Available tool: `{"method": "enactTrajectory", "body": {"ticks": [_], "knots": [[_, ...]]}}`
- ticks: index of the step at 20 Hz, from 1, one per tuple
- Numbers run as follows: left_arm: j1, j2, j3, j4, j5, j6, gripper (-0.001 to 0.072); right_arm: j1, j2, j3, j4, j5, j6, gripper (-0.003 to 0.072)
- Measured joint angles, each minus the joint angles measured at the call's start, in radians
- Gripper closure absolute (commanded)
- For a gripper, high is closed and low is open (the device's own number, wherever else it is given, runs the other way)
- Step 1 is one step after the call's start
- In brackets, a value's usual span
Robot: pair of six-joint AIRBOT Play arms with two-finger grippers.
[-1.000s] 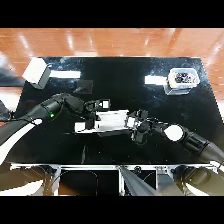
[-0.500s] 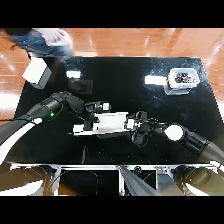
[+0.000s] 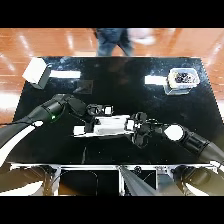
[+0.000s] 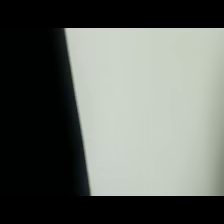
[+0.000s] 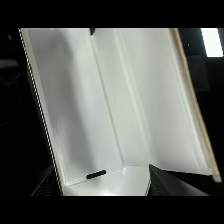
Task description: Fold the box and place the chain.
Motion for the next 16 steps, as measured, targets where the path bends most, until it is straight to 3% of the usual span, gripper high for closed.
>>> {"method": "enactTrajectory", "body": {"ticks": [11,16], "knots": [[-0.002,0.0,-0.005,0.019,-0.024,0.0,0.0696,-0.076,-0.002,0.0,0.032,-0.002,-0.004,-0.0033],[-0.002,0.0,-0.005,0.023,-0.03,0.0,0.0696,-0.087,-0.033,0.0,0.195,0.044,-0.188,-0.0033]]}}
